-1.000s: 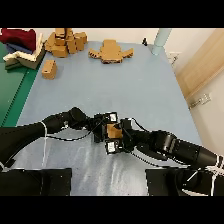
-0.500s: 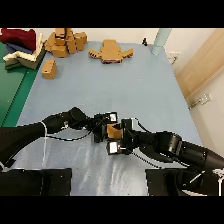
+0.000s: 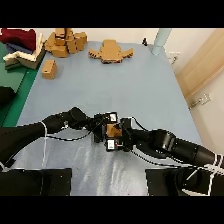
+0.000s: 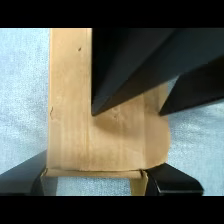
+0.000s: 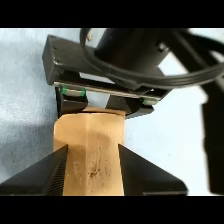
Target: Fold the box.
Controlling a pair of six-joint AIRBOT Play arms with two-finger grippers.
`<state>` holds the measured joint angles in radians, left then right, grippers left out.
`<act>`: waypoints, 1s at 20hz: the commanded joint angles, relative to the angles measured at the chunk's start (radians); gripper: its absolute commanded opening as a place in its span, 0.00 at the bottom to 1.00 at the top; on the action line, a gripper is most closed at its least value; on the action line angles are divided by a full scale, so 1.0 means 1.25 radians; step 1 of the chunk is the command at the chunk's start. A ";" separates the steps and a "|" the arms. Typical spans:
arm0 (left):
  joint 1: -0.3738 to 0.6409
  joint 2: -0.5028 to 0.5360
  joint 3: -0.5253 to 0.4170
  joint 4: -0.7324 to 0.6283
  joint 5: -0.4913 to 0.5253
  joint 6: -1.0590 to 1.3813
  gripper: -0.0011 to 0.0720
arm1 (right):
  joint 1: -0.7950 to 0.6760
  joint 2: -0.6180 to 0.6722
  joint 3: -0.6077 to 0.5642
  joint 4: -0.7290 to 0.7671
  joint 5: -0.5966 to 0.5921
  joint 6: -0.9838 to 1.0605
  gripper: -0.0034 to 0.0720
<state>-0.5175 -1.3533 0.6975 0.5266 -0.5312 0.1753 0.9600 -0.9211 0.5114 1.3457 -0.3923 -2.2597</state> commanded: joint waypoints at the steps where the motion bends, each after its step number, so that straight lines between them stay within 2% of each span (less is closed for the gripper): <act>1: 0.000 0.000 0.000 0.000 0.000 0.000 0.46 | 0.000 -0.020 0.000 -0.002 0.011 -0.011 0.69; 7: 0.000 0.000 0.000 0.000 0.000 0.000 0.46 | 0.000 -0.039 0.000 -0.003 0.012 -0.015 0.71; 9: 0.000 0.000 0.000 0.000 0.000 0.000 0.46 | 0.000 -0.045 0.000 -0.006 0.012 -0.015 0.86; 13: 0.000 0.000 0.000 0.000 0.000 0.000 0.46 | -0.001 -0.047 0.001 -0.038 0.018 -0.014 0.80; 14: 0.000 0.000 0.000 0.000 0.000 0.000 0.46 | -0.001 -0.047 0.000 -0.040 0.018 -0.014 0.72; 17: 0.000 0.000 0.000 0.000 0.000 0.000 0.46 | -0.001 -0.047 0.000 -0.044 0.019 -0.014 0.72; 20: 0.000 0.000 0.000 0.000 0.000 0.000 0.46 | -0.001 -0.046 0.001 -0.076 0.027 0.005 0.67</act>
